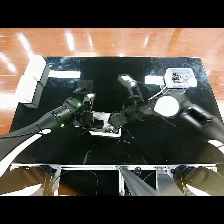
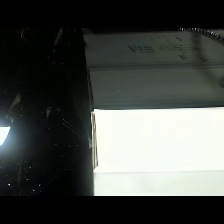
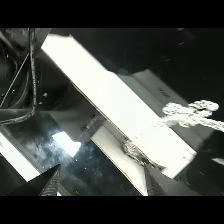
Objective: Fold the box and place the chain.
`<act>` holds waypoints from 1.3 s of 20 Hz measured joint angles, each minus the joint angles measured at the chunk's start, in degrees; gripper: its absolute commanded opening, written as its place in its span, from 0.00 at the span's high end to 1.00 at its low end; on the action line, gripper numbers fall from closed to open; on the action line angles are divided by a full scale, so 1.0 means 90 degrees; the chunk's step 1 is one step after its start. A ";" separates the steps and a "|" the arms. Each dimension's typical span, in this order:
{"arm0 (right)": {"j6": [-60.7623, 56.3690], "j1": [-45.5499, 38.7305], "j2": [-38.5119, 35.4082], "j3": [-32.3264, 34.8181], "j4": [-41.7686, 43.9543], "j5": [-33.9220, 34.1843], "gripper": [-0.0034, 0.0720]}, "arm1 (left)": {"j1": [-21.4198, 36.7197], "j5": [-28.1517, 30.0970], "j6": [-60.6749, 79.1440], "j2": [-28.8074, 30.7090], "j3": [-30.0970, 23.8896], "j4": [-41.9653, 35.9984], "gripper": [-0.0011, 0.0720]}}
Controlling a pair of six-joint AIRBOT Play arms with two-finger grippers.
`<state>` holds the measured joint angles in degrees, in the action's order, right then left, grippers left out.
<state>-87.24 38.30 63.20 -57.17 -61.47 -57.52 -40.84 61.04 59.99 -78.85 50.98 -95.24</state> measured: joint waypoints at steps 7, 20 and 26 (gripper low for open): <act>-0.0374 -0.2123 -0.1423 0.0381 -0.1576 -0.1338 0.14 | 0.0000 0.0022 0.0000 0.0000 0.0000 0.0000 0.94; -0.1464 -0.4629 0.1858 0.0199 -0.1112 0.1639 0.14 | 0.0000 0.0036 0.0002 -0.0002 0.0000 0.0000 0.94; -0.1506 -0.4685 0.3198 -0.0869 -0.0515 0.1880 0.47 | 0.0000 0.0041 0.0002 0.0000 0.0000 0.0000 0.94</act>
<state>-100.79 -3.86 91.98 -64.99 -66.11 -40.60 -40.84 61.41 60.01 -78.85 50.98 -95.24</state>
